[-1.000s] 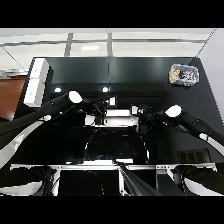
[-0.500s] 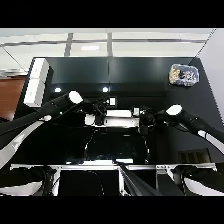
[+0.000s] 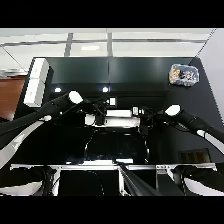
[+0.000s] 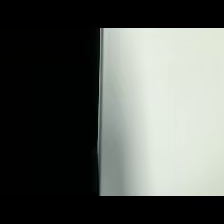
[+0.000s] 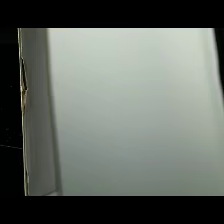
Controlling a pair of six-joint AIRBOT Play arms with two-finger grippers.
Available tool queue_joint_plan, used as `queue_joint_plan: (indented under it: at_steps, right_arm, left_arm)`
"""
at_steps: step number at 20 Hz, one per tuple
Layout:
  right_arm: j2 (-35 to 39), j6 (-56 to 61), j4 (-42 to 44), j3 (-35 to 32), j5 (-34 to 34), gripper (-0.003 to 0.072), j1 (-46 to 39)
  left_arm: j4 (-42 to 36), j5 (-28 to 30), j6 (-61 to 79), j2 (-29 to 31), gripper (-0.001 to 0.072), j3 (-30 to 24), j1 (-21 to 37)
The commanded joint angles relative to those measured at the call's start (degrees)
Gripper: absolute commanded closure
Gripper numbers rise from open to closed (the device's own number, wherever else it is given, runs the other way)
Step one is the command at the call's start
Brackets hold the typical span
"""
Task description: Fold the box and place the chain.
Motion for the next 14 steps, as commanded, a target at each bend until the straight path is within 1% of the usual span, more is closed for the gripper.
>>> queue_joint_plan:
  at_steps: [1,11,14]
  right_arm:
    - [-0.07,1.68,-1.6,0.04,0.07,-0.0024,0.0]
    - [-0.17,2.12,-2.32,0.04,-0.44,-0.0023,0.5]
    - [-0.39,2.99,-4.44,0.04,-1.11,-0.0023,1.97]
  left_arm:
    - [0.02,0.02,0.02,-0.04,0.0686,-0.02,0.02]
    - [0.0,0.04,0.02,-0.04,0.0686,-0.02,0.02]
    - [0.0,0.04,0.02,-0.04,0.0686,-0.02,0.02]
